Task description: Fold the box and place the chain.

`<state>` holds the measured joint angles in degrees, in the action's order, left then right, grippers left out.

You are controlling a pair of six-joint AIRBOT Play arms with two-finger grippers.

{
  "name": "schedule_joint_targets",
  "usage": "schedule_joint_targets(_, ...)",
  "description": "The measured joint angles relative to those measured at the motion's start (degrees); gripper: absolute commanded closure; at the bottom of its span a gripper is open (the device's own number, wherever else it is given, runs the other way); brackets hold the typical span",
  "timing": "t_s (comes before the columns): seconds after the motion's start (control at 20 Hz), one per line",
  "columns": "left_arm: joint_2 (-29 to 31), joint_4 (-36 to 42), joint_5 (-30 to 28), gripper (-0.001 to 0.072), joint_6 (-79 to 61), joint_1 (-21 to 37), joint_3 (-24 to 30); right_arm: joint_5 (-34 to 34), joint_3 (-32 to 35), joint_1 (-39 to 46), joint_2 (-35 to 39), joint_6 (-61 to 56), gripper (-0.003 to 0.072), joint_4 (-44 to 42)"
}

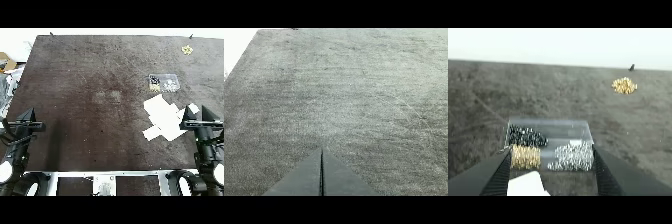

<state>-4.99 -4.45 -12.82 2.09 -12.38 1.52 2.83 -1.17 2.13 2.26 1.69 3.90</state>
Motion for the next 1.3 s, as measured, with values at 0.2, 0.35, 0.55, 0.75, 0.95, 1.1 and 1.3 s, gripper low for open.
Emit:
schedule_joint_targets(0.2, 0.00, 0.00, 0.00, 0.0698, 0.00, 0.00, -0.02, 0.02, -7.13, 0.11, -5.81, 0.02, 0.0130, 0.00)
schedule_joint_targets(0.35, 0.00, 0.00, 0.00, 0.0698, 0.00, 0.00, 0.00, -0.24, -15.30, 0.44, -15.56, 0.02, 0.0230, 0.02)
schedule_joint_targets(0.55, 0.00, 0.00, 0.00, 0.0698, 0.02, 0.00, -0.02, -8.79, -28.65, 6.32, -33.68, -0.81, 0.0229, 0.72)
schedule_joint_targets(0.75, 0.00, 0.00, 0.00, 0.0698, 0.02, 0.00, 0.00, -31.50, -43.23, 18.64, -52.37, -13.70, 0.0229, 13.20)
schedule_joint_targets(0.95, 0.00, 0.00, 0.00, 0.0698, 0.02, 0.00, -0.02, -57.07, -60.72, 28.39, -71.54, -28.15, 0.0231, 35.12)
schedule_joint_targets(1.1, 0.00, -0.02, 0.00, 0.0697, 0.02, 0.00, -0.02, -71.01, -72.17, 31.21, -83.41, -33.99, 0.0231, 50.45)
schedule_joint_targets(1.3, 0.00, -0.02, 0.00, 0.0698, 0.02, 0.00, 0.00, -80.50, -84.24, 33.00, -94.88, -38.10, 0.0248, 62.73)
